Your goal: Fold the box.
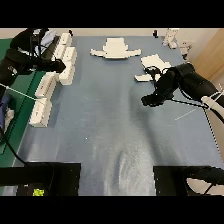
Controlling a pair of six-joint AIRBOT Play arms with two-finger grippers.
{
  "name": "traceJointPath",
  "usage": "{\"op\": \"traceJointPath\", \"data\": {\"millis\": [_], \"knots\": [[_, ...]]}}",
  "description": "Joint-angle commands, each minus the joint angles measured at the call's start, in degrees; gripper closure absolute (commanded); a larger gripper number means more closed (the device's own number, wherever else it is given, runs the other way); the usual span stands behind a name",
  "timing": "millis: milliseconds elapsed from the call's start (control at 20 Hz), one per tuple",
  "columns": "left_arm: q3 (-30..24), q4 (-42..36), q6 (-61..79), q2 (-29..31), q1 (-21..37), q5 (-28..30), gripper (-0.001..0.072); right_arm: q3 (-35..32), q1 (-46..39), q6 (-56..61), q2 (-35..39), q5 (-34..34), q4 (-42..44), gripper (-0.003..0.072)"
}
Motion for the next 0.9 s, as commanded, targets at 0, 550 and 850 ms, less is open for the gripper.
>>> {"op": "traceJointPath", "data": {"millis": [0, 550, 850], "knots": [[0.1, -3.7, -0.3, 4.9, -0.1, -17.4, 0.0695, 0.0, 0.0, 0.0, 0.0, 0.0, 0.0, 0.068], [-17.0, 4.8, -22.4, 18.4, -23.0, -17.7, 0.0701, 0.0, 0.0, 0.0, 0.0, 0.0, 0.0, 0.068], [-24.5, 3.4, -26.7, 18.1, -27.3, -19.9, 0.0695, 0.0, 0.0, 0.0, 0.0, 0.0, 0.0, 0.068]]}}
